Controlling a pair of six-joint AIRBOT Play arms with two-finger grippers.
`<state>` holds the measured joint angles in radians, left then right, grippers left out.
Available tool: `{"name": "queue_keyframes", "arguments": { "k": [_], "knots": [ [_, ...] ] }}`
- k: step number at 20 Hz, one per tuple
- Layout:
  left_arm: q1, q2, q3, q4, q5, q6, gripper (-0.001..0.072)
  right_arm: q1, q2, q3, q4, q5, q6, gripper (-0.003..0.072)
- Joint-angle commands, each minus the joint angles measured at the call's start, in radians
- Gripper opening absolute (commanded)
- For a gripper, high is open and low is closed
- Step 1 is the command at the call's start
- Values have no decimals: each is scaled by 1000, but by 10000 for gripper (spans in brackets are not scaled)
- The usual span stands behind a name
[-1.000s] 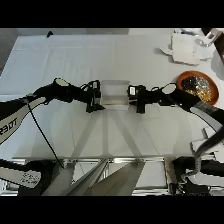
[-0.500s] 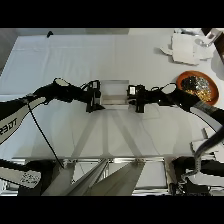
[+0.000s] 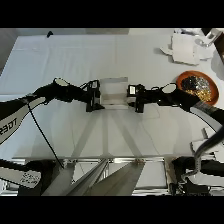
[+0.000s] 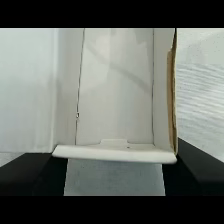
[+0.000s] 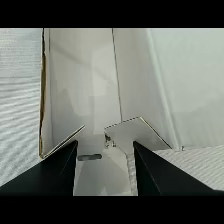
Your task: Fold the box and place the chain.
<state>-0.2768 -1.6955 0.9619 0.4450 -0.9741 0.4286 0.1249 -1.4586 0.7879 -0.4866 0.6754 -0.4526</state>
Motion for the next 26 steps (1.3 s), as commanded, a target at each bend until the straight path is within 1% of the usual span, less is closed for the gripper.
{"name": "queue_keyframes", "arguments": {
  "k": [1, 2, 3, 7, 10, 12, 17, 19, 21, 23, 26],
  "knots": [
    [-1, 0, 0, 1, -2, 0, 393, 1, 0, 0, -2, 12, 11, 310],
    [-1, 0, 0, 1, -2, 0, 393, 1, 0, 0, -19, 12, 11, 104],
    [-1, 0, 0, 1, -3, 0, 393, 1, 0, 0, -40, 11, 19, 10],
    [-1, 0, 0, 1, -2, 0, 393, 1, 21, 1, -80, 2, 139, 10],
    [-1, 0, 0, 1, -2, 0, 393, 1, 95, 0, -108, -13, 208, 10],
    [-1, 0, 0, 1, -2, 0, 393, 0, 150, 1, -187, -16, 269, 10],
    [-1, 0, 0, 1, -2, 0, 393, 0, 294, 0, -550, -13, 608, 10],
    [-1, 0, 0, 1, -2, 0, 393, -3, 341, 1, -653, -6, 764, 10],
    [-1, 0, 0, 1, -2, 0, 393, -23, 369, 1, -712, 22, 893, 10],
    [-1, 0, 0, 1, -2, 0, 393, -51, 367, 1, -753, 66, 1008, 10],
    [-1, 0, 0, 1, -2, 0, 393, -132, 346, 0, -745, 105, 1256, 5]
  ]
}}
